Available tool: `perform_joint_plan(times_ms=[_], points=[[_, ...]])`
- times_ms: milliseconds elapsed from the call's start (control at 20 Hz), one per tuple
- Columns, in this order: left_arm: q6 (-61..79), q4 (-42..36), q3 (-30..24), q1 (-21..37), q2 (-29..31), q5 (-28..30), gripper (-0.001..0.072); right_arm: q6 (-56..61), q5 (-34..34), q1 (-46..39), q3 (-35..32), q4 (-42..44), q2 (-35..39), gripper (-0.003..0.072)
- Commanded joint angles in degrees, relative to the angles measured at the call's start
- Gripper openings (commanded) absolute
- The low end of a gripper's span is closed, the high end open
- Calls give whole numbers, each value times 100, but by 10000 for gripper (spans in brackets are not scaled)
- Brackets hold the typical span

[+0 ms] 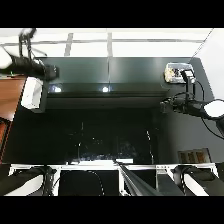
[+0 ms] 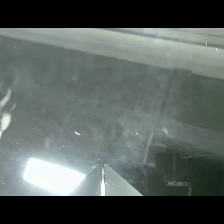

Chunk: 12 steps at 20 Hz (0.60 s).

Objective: Fold the box and place the chain.

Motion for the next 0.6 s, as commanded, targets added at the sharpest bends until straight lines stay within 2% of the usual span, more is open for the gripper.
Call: perform_joint_plan(times_ms=[0, 150, 250, 550], points=[[13, 120, -2068, -385, 1541, 1204, 26, -7, -122, 33, -103, -101, 2, 18], [13, 188, -2796, -339, 2428, 1510, 26, -7, -122, 33, -103, -101, 2, 18], [7, 251, -2889, -341, 2719, 1274, 27, -4, -125, 33, -103, -101, 2, 18], [-4, 249, -2892, -352, 2719, 1217, 27, -7, -125, 33, -103, -101, 2, 18]])
